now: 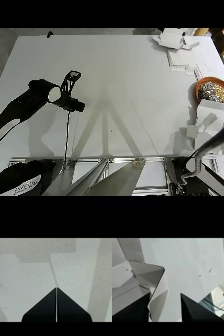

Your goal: Fold the box and place the chain.

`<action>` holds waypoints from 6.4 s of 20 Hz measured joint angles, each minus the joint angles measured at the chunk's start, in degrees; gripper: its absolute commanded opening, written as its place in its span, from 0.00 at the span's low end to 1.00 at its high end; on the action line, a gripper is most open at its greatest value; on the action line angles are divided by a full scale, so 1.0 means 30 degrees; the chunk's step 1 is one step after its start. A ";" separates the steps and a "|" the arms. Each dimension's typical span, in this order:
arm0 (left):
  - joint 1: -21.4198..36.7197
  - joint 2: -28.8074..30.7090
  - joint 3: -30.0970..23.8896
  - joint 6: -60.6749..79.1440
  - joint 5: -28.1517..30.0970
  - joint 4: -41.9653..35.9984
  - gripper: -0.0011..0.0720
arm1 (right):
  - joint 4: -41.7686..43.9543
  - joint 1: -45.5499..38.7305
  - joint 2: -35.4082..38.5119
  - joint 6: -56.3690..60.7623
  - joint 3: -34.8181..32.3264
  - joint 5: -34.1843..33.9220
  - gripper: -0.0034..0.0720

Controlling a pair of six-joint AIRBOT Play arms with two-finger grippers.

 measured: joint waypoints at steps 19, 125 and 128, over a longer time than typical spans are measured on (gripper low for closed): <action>0.0000 -0.0007 -0.0007 0.0000 0.0182 0.0000 0.03 | 1.1038 1.4338 0.6499 -0.1668 -0.1800 0.3089 0.06; -0.5166 -0.5719 0.2280 3.3215 0.5880 -1.8119 0.01 | 1.2218 2.1821 0.7140 -0.5996 0.0889 0.3679 0.39; -0.5217 -0.5960 0.2288 3.3208 0.6062 -1.7821 0.02 | 1.2211 2.1821 0.7140 -0.6003 0.0889 0.3621 0.39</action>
